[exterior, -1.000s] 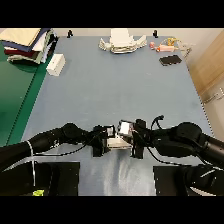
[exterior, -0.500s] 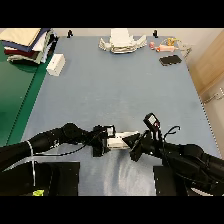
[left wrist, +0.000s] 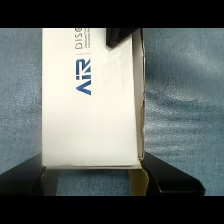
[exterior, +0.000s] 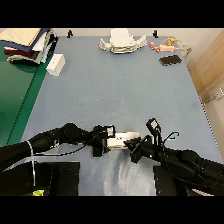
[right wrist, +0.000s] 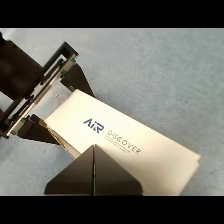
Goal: Fold the box.
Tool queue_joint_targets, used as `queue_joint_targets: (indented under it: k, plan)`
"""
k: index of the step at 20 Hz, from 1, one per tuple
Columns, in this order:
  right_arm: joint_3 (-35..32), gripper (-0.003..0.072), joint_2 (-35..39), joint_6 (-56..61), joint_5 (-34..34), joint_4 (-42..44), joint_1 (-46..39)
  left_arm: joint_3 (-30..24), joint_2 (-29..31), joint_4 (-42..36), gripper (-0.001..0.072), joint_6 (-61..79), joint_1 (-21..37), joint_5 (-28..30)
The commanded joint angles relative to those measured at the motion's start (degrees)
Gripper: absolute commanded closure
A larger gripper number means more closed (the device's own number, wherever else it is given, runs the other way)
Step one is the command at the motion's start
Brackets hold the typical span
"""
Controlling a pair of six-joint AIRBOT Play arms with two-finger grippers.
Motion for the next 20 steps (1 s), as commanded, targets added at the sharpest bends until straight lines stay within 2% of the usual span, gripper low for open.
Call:
queue_joint_targets:
  k: [1,5,20]
  plan:
    - [-0.44,0.0685,-2.27,0.52,0.22,0.17,2.05,0.0,0.04,0.0,0.0266,0.0,0.0,0.0]
    - [-0.44,0.0685,-4.28,0.55,0.17,0.2,2.73,0.0,0.04,0.0,0.0266,0.0,0.0,0.0]
    - [-0.44,0.0685,-4.28,0.52,-0.92,-0.31,2.73,0.0,0.04,0.02,0.0266,0.0,0.0,0.0]
